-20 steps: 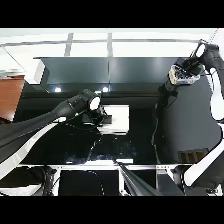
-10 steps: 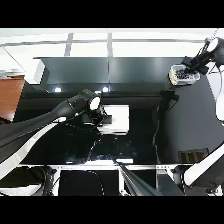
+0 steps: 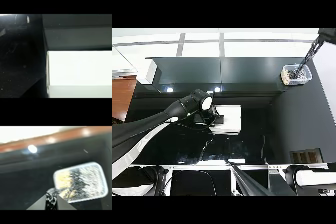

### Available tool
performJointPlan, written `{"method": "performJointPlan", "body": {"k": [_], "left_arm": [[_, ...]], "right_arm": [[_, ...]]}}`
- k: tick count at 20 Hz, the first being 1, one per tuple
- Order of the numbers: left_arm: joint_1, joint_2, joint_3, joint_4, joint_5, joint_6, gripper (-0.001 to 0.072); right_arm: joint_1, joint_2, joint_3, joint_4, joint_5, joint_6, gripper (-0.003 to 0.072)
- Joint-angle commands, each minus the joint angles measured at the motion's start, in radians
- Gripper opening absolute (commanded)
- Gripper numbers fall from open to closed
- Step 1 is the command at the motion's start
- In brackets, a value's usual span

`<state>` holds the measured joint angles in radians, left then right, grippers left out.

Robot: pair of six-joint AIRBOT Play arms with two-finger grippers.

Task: Fold the box and place the chain.

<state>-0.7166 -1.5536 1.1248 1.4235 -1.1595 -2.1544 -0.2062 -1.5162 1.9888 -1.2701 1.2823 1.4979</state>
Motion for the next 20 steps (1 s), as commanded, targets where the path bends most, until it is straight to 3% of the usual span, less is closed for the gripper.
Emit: {"method": "performJointPlan", "body": {"k": [1,8,11,16,20], "left_arm": [[0.001,0.000,0.000,0.001,-0.001,0.000,0.0027],[0.001,0.000,0.000,0.000,-0.001,0.000,0.0027],[0.000,0.000,0.000,0.001,-0.001,0.000,0.0027],[0.001,0.000,0.000,0.001,0.000,0.000,0.0027],[0.001,0.000,0.000,0.001,0.000,0.000,0.0027]], "right_arm": [[0.033,0.184,-0.053,0.103,0.020,-0.082,0.0017],[0.098,0.399,-0.059,0.278,0.061,-0.082,0.0016],[0.130,0.426,-0.059,0.337,0.101,-0.082,0.0017],[0.212,0.427,-0.066,0.357,0.269,-0.081,0.0017],[0.306,0.428,-0.216,0.360,0.356,-0.082,0.0017]]}}
